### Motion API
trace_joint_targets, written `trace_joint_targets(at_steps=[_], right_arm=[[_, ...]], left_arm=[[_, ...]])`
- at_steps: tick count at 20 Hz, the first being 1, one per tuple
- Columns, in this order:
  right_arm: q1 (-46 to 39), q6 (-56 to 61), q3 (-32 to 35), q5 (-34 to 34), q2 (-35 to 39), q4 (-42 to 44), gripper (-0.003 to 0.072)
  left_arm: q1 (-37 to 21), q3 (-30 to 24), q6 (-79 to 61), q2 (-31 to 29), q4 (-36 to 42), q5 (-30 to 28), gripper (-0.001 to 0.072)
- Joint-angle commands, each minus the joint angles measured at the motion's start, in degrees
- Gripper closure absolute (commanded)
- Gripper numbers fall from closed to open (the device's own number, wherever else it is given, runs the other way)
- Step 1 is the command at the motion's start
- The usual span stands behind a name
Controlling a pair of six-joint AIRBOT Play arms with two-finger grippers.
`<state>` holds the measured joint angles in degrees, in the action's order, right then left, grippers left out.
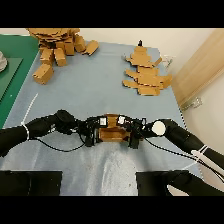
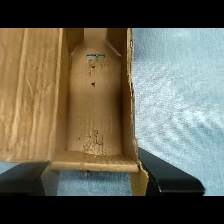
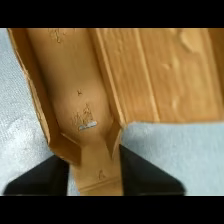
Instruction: Fold the box.
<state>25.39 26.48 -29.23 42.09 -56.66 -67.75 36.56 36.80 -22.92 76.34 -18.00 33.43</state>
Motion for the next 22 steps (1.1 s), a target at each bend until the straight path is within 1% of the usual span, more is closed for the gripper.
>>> trace_joint_targets(at_steps=[1,2,3,5,6,9,12,13,14,15,17,19,20,22], right_arm=[[1.64,-2.54,0.13,-2.51,-1.31,0.7,0.049],[1.66,-2.54,0.13,-2.19,-1.25,1.53,0.0554],[1.75,-2.54,0.13,-2.01,-1.11,2.45,0.0593],[1.9,-2.56,0.13,-2.14,-1.14,3.76,0.0608],[1.9,-2.54,0.04,-2.1,-1.11,3.72,0.0654],[1.9,-2.54,-0.48,-2.05,-1.11,4.2,0.0667],[1.88,-2.6,-0.94,-2.29,-1.16,7.3,0.0663],[1.9,-2.58,-0.92,-2.27,-1.25,7.34,0.0646],[1.9,-2.58,-0.92,-2.27,-1.25,7.82,0.0542],[1.88,-2.58,-0.92,-2.21,-1.25,8.92,0.0484],[1.88,-2.58,-0.92,-2.08,-1.25,12.22,0.0482],[1.88,-2.6,-0.92,-2.08,-1.25,12.85,0.0343],[1.88,-2.6,-0.92,-2.08,-1.25,12.85,0.032],[1.88,-2.58,-0.92,-2.03,-1.25,12.68,0.032]], left_arm=[[0.02,0.04,0.0,0.0,0.0,-0.02,0.0248],[0.02,0.04,0.0,0.0,0.0,-0.02,0.0248],[0.02,0.04,0.0,0.0,0.0,-0.02,0.0248],[0.02,0.02,0.0,0.0,0.0,-0.02,0.0248],[0.02,0.04,0.0,0.0,0.0,-0.02,0.0248],[0.02,0.04,0.0,0.0,0.0,-0.04,0.0248],[0.02,0.04,0.0,-0.02,0.0,-0.02,0.0249],[0.02,0.04,0.0,0.0,0.0,-0.02,0.0249],[0.02,0.04,0.0,0.0,0.0,-0.04,0.0248],[0.02,0.04,0.0,0.0,0.0,-0.04,0.0248],[0.02,0.04,0.0,0.0,0.0,-0.02,0.0248],[0.02,0.04,0.0,0.0,0.0,-0.02,0.0248],[0.02,0.04,0.0,0.0,0.0,-0.04,0.0248],[0.02,0.04,0.0,0.0,0.0,-0.02,0.0248]])
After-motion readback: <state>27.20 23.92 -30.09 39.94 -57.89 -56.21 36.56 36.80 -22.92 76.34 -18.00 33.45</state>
